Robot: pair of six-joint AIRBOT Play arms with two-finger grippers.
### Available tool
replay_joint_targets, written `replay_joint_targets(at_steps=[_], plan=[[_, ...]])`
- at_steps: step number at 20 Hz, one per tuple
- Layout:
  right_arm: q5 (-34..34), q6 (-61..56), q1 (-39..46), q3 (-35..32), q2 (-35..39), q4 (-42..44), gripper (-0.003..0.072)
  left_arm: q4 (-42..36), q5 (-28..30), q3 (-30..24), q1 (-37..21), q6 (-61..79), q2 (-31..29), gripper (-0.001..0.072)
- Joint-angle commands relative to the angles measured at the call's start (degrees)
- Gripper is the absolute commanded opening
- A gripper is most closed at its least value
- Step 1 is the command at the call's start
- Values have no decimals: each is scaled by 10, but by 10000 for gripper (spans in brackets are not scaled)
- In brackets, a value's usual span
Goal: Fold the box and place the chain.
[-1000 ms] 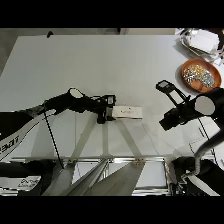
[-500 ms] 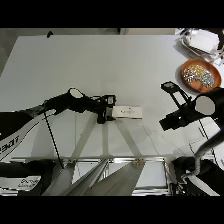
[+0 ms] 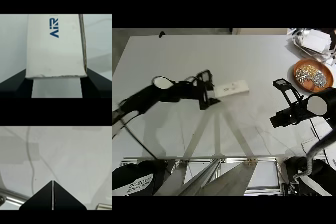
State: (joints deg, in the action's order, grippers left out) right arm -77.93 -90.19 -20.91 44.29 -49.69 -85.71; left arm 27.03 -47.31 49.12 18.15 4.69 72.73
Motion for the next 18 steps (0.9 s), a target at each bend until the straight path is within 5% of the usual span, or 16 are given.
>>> replay_joint_targets(at_steps=[1, 6, 11, 18], plan=[[11, 0, 0, 1, 0, 0, 12, 101, -2, 0, -97, -152, -100, 3], [11, 0, 0, 1, 0, 1, 12, 264, -53, 0, -278, -332, -195, 3], [11, 0, 0, 1, 0, 1, 12, 356, -63, -1, -433, -478, -203, 3], [11, 0, 0, 1, 0, 1, 12, 438, -43, -26, -469, -547, -140, 3]])
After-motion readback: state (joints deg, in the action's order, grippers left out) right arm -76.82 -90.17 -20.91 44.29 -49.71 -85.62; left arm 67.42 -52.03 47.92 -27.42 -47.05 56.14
